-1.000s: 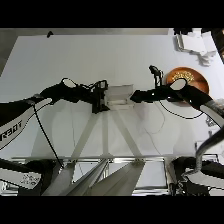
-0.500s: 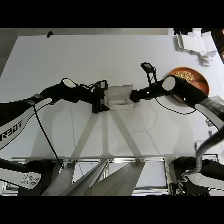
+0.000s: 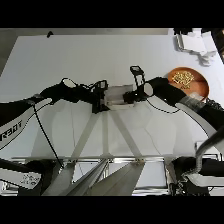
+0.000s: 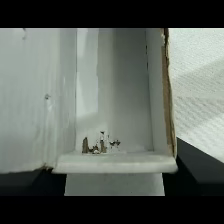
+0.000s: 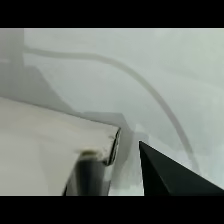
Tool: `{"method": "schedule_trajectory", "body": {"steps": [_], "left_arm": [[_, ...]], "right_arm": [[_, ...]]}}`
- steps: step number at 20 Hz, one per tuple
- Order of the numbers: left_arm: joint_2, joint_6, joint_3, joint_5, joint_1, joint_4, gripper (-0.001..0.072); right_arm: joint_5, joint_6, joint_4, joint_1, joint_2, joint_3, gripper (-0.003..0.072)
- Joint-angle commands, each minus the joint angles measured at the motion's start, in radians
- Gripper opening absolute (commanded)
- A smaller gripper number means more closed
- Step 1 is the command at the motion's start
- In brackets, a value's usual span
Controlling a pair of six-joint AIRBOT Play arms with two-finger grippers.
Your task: Fold the box and place the chain.
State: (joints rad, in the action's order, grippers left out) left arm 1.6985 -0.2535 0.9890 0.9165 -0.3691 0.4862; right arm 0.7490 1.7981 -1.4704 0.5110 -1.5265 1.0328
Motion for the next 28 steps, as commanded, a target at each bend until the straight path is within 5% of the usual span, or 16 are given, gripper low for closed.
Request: {"method": "schedule_trajectory", "body": {"steps": [1, 4, 6, 7, 8, 9, 10, 19, 23, 24, 25, 28], "left_arm": [[0.000, 0.000, 0.000, 0.000, 0.000, 0.000, 0.0321], [0.000, 0.000, 0.000, 0.000, 0.000, 0.000, 0.0321], [0.000, 0.000, 0.000, 0.000, 0.000, 0.000, 0.0321], [0.000, 0.000, 0.000, 0.000, 0.000, 0.000, 0.0321], [0.000, 0.000, 0.000, 0.000, 0.000, 0.000, 0.0321], [0.000, 0.000, 0.000, 0.000, 0.000, 0.000, 0.0321], [0.000, 0.000, 0.000, 0.000, 0.000, 0.000, 0.0321], [0.000, 0.000, 0.000, 0.000, 0.000, 0.000, 0.0321], [0.000, 0.000, 0.000, 0.000, 0.000, 0.000, 0.0321], [0.000, 0.000, 0.000, 0.001, 0.000, 0.000, 0.0321], [0.000, 0.000, 0.000, 0.000, 0.000, 0.000, 0.0321], [0.000, 0.000, 0.000, 0.000, 0.000, 0.000, 0.0321]], "right_arm": [[0.023, 0.150, -0.081, 0.025, -0.044, 0.016, 0.0384], [0.004, 0.150, -0.081, 0.040, -0.047, 0.016, 0.0066], [0.005, 0.150, -0.077, 0.040, -0.047, 0.016, 0.0012], [0.011, 0.150, -0.071, 0.039, -0.045, 0.016, 0.0032], [0.020, 0.150, -0.065, 0.039, -0.041, 0.016, 0.0190], [0.033, 0.150, -0.063, 0.039, -0.030, 0.016, 0.0425], [0.052, 0.147, -0.063, 0.039, -0.013, 0.016, 0.0552], [0.255, -0.188, -0.019, -0.195, 0.312, 0.016, 0.0559], [0.187, -0.266, -0.022, -0.473, 0.341, 0.016, 0.0563], [0.166, -0.268, -0.023, -0.534, 0.332, 0.016, 0.0602], [0.136, -0.294, -0.023, -0.592, 0.320, 0.016, 0.0716], [0.047, -0.326, -0.022, -0.727, 0.241, 0.026, 0.0720]]}}
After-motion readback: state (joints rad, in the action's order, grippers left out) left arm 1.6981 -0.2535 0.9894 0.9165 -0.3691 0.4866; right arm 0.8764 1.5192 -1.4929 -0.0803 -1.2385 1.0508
